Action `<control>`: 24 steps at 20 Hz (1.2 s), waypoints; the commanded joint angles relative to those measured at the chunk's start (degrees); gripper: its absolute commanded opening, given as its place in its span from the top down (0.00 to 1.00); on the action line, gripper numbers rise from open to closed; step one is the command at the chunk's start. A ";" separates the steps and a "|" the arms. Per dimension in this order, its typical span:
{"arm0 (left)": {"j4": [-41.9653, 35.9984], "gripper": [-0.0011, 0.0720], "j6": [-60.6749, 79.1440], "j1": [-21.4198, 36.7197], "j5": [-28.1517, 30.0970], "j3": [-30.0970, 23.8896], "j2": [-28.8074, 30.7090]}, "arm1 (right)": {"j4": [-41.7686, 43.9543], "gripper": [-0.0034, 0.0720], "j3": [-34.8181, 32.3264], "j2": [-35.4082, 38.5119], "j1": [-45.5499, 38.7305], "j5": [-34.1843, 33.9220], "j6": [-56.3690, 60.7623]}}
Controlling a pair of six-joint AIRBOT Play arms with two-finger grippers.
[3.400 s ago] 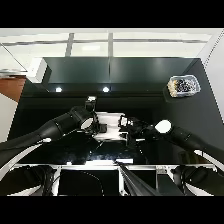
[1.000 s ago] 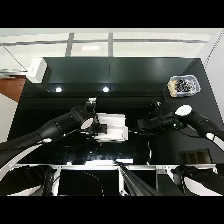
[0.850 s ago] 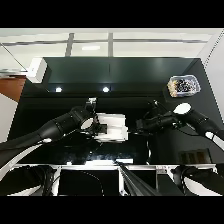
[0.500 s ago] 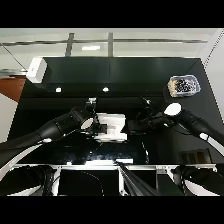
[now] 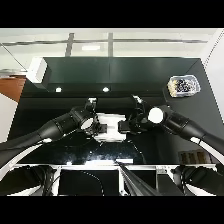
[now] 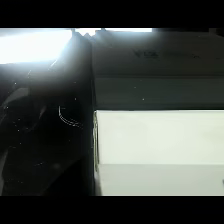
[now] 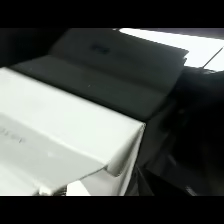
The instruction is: Fold the box and place the chain.
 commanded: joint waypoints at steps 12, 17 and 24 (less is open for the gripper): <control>0.13 0.95 0.13 0.04 -0.04 0.07 -0.04 | -23.21 0.49 9.35 -6.60 11.56 9.27 26.25; -0.09 0.95 0.13 0.02 -0.52 0.07 -0.04 | -23.56 0.64 11.69 -9.99 11.98 12.37 28.79; -0.07 0.95 0.13 0.02 -0.48 0.07 -0.04 | -23.76 0.64 11.72 -11.82 11.96 11.69 29.55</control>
